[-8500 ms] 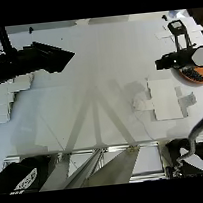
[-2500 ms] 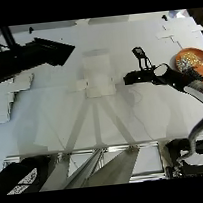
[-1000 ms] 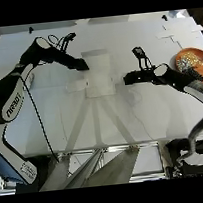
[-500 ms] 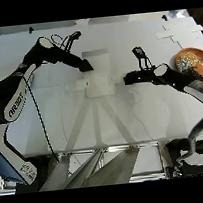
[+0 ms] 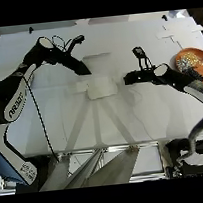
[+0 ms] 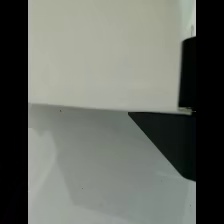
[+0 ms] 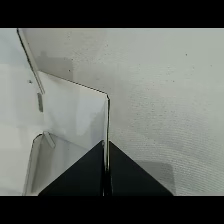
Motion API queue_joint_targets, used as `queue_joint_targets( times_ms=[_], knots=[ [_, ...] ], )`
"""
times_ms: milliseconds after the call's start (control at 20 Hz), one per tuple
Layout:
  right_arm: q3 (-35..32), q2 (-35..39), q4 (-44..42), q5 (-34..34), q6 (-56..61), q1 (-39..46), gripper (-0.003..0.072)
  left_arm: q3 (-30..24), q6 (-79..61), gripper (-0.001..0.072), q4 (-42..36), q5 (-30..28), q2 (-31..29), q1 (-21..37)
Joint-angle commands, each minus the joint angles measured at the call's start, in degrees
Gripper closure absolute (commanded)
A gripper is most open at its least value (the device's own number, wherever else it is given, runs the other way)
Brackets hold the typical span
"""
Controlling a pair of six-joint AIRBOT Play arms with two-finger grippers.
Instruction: Fold the box and place the chain.
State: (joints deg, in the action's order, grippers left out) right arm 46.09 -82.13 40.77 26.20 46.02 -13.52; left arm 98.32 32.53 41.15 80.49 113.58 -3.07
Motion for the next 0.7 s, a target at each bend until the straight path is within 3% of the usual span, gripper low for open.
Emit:
queue_joint_targets(
  times_ms=[0,650],
  knots=[
    [-0.02,-0.02,-0.04,0.13,0.04,-0.04,0.0681,0.02,-1.46,0.0696,0.09,0.44,0.04,-0.17],
    [-0.02,-0.02,-0.04,0.13,0.04,-0.04,0.0681,0.02,-1.49,0.07,0.07,-0.96,0.02,-0.72]
  ],
)
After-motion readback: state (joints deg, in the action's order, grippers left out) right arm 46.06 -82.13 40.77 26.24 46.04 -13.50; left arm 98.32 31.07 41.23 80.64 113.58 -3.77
